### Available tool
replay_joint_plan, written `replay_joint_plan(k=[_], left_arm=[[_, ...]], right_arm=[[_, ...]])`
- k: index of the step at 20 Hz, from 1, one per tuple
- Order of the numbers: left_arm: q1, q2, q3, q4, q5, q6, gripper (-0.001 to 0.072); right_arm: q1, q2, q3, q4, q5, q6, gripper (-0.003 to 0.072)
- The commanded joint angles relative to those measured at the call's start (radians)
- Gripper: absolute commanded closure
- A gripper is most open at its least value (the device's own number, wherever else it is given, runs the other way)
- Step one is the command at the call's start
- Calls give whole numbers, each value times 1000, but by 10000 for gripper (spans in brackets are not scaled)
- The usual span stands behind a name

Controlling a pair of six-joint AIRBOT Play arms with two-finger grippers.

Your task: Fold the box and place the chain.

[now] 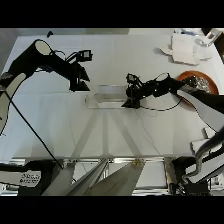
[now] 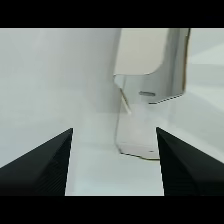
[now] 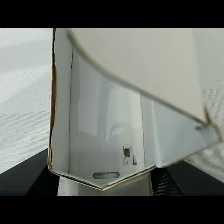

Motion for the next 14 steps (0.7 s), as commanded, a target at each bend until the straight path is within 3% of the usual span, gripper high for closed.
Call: replay_joint_plan(k=[1,2,4,5,10,14], left_arm=[[-27,77,0,4,-89,-105,143],[-47,83,0,2,-125,-144,222],[-95,80,-5,2,-184,-180,584],[-119,79,-18,-1,-166,-169,701],[-150,8,-29,-94,11,-95,696],[-132,-90,-28,-106,260,-95,696]], right_arm=[[0,0,0,0,1,-1,250],[0,0,0,0,0,-1,250],[0,0,0,0,1,-1,250],[0,0,0,0,0,-1,250],[0,0,0,0,1,-1,250],[0,0,0,0,1,-1,250]])
